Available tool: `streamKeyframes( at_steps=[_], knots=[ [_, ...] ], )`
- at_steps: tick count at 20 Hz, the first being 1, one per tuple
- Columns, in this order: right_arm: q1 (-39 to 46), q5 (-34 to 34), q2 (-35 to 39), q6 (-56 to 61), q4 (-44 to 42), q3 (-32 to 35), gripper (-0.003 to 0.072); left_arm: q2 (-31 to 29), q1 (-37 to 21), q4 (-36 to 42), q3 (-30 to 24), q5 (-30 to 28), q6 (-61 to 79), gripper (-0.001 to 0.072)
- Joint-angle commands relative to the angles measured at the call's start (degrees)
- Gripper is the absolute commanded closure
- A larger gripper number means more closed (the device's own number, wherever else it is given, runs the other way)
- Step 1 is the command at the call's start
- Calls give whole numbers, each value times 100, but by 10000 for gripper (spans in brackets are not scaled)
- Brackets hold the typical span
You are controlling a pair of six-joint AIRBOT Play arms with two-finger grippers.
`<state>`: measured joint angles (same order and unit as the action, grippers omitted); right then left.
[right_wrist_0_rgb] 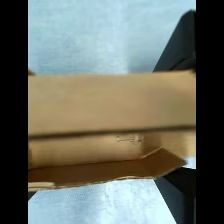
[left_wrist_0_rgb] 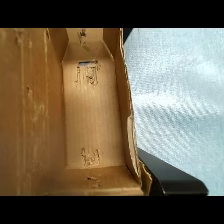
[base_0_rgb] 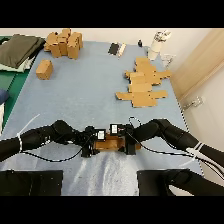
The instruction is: Fold the box.
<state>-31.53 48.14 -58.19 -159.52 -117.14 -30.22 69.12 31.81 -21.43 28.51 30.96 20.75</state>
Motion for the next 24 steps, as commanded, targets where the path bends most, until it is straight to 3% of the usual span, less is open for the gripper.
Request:
streamKeyframes(
  at_steps=[1, 5, 8, 9, 10, 11, 13, 16, 22, 24],
  knots=[
    [0, 400, 400, 844, 717, -85, -6, 0, -4, -4, 4, 4, -87, 124],
    [2, 1394, 1099, 2232, 1572, -208, -5, 0, -4, -2, 4, 4, -90, 124],
    [0, 2039, 1427, 4166, 1338, -208, 5, 0, -4, -4, 4, 4, -90, 124],
    [0, 2245, 1469, 4927, 1003, -210, 119, 0, -4, -4, 4, 4, -90, 124],
    [0, 2354, 1471, 5560, 452, -210, 305, 0, -4, -2, 4, 4, -92, 124],
    [0, 2288, 1460, 5954, -162, -199, 683, 0, -2, -4, 4, 4, -94, 124],
    [0, 1515, 1460, 6008, -1027, -199, 685, 0, -4, -2, 4, 7, -94, 124],
    [11, 15, 1414, 6004, -1259, -210, 686, 0, -2, -4, 4, 7, -96, 124],
    [13, -1060, 289, 6004, -1283, -472, 686, 0, -2, -4, 4, 7, -114, 124],
    [13, -1121, -11, 6000, -1270, -568, 686, -2, -2, -4, 4, 4, -125, 123]
  ],
)
